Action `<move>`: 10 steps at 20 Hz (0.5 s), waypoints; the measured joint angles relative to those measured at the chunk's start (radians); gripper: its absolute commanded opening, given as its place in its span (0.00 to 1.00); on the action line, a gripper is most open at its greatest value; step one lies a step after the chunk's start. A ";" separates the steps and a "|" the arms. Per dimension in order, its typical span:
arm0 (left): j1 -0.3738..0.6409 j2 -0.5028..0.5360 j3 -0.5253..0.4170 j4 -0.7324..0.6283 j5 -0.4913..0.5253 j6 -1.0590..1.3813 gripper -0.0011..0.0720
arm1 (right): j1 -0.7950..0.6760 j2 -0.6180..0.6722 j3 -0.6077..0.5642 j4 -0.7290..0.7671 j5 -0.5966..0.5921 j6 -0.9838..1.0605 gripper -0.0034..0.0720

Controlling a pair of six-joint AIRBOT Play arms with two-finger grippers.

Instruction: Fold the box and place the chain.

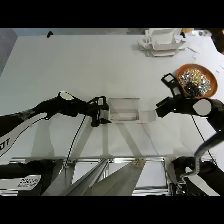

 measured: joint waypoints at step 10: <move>0.000 0.000 0.000 0.000 0.000 0.000 0.21 | -0.134 -0.237 0.000 0.218 0.151 0.156 0.07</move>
